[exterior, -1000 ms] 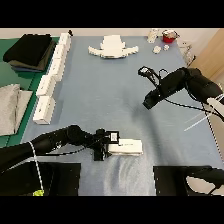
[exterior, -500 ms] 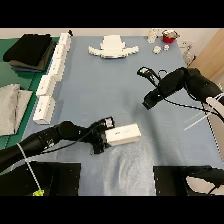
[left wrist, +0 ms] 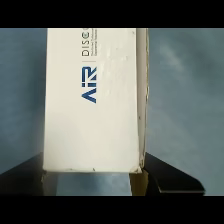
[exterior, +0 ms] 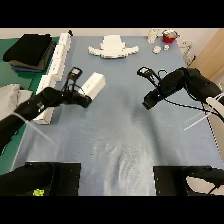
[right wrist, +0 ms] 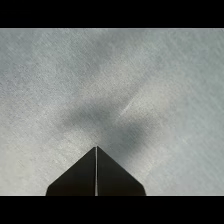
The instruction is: Fold the box.
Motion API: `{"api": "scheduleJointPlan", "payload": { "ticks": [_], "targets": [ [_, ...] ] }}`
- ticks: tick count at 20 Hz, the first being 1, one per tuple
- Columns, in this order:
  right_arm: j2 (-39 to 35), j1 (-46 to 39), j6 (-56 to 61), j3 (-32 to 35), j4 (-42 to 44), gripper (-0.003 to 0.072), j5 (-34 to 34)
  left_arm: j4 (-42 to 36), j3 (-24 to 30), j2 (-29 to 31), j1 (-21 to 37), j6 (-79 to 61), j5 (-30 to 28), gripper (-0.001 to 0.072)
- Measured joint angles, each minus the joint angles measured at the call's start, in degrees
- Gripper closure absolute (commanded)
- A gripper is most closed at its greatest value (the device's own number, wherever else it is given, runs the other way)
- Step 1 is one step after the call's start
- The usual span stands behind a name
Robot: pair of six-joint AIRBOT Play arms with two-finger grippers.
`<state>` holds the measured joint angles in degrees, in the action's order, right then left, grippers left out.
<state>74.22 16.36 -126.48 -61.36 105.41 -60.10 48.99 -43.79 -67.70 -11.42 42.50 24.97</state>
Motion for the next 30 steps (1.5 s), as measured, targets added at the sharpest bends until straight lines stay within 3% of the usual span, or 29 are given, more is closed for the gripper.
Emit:
{"api": "scheduleJointPlan", "payload": {
  "ticks": [7, 12, 16, 21, 30],
  "targets": [
    [0.0, 0.0, 0.0, 0.0, 0.0, 0.0680, 0.0, 5.9, -24.0, -22.1, 12.2, 11.6, 5.0, 0.0200],
    [0.0, 0.0, 0.0, 0.0, 0.0, 0.0680, 0.0, 15.6, -39.1, -33.7, 14.4, 21.2, 10.6, 0.0200],
    [0.0, 0.0, 0.0, 0.0, 0.0, 0.0680, 0.0, 19.0, -47.8, -40.2, 14.8, 25.4, 13.4, 0.0200],
    [0.0, 0.0, 0.0, 0.0, 0.0, 0.0680, 0.0, 22.3, -52.5, -44.0, 15.0, 27.4, 13.7, 0.0200],
    [0.0, 0.0, 0.0, 0.0, 0.0, 0.0680, 0.0, 25.5, -53.6, -45.2, 15.0, 27.9, 12.7, 0.0200]
  ]
}}
